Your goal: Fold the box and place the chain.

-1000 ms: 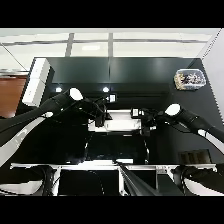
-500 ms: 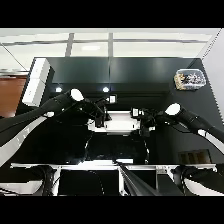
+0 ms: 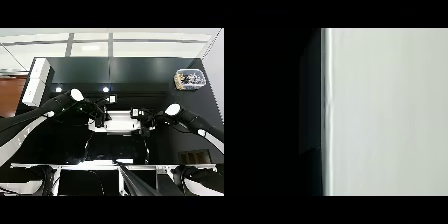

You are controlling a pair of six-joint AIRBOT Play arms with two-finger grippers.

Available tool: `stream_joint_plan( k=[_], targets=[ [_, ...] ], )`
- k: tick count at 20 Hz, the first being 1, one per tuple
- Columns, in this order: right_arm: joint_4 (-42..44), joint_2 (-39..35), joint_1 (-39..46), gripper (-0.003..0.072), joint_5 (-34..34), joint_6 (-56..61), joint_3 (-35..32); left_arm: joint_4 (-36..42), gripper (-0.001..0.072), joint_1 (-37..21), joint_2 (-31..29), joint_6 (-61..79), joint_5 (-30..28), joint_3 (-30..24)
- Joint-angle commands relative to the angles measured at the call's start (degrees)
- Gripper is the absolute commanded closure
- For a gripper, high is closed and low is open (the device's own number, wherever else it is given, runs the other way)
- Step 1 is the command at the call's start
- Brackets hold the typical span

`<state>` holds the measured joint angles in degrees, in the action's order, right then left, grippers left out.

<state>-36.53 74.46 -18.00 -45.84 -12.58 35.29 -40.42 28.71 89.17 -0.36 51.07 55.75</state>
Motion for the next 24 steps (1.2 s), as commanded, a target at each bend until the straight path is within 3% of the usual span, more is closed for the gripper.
stream_joint_plan(
  k=[1,2,3,6,8,10,11,12,14,15,17,18,19,20,21,22,24],
  targets=[
    [-0.5,0.85,0.02,-0.0017,0.02,0.61,-0.04,-0.09,0.0684,-0.02,0.04,0.04,-0.04,0.04],
    [-0.11,1.27,-0.02,0.0009,0.02,0.57,-0.04,-0.07,0.0684,-0.02,0.04,0.04,-0.02,0.04],
    [0.59,1.38,-0.04,0.0092,0.02,0.57,-0.04,-0.07,0.0684,-0.02,0.04,0.04,0.09,0.04],
    [0.94,1.38,-0.02,0.0092,0.46,0.57,-0.04,-0.07,0.0684,-0.02,0.04,0.04,0.09,0.04],
    [0.92,1.38,0.04,0.0156,0.96,0.57,-0.04,-0.04,0.0684,-0.02,0.04,0.04,0.11,0.04],
    [0.92,1.38,0.02,0.0158,1.03,0.59,-0.04,-0.07,0.0684,-0.04,0.04,0.04,0.11,0.04],
    [0.92,1.38,0.04,0.0269,1.05,0.59,-0.04,-0.07,0.0681,-0.04,0.02,0.02,0.11,0.07],
    [0.92,1.38,0.02,0.0282,1.05,0.59,-0.04,-0.09,0.0675,-0.04,-0.07,0.0,0.2,0.13],
    [0.92,1.38,0.02,0.0282,1.03,0.61,-0.04,-0.11,0.0452,-0.07,-0.96,-0.02,0.59,0.15],
    [0.94,1.38,0.02,0.0282,1.07,0.61,-0.04,-0.37,0.0397,-0.2,-1.97,-0.04,1.22,0.13],
    [0.94,1.38,0.02,0.0282,1.11,0.59,-0.02,-3.48,0.0367,-0.72,-5.22,-0.11,2.78,0.15],
    [0.94,1.38,0.02,0.0282,1.09,0.61,-0.04,-5.53,0.02,-1.16,-7.21,-0.5,4.15,0.13],
    [0.96,1.38,0.02,0.0283,1.11,0.59,-0.02,-8.04,0.0096,-1.66,-9.42,-3.74,5.01,0.13],
    [0.94,1.38,0.02,0.0283,1.11,0.59,-0.04,-10.67,0.0078,-2.14,-11.47,-8.52,5.64,0.13],
    [0.94,1.38,0.02,0.0345,1.09,0.59,-0.02,-13.73,0.0078,-2.62,-13.64,-13.29,7.52,0.13],
    [0.94,1.38,0.02,0.0525,1.05,0.57,-0.02,-16.31,0.0081,-2.97,-15.32,-17.38,10.29,0.13],
    [0.94,1.38,0.02,0.0548,1.03,0.57,-0.02,-18.51,0.0111,-3.23,-17.22,-27.52,17.81,-0.04]
  ],
)
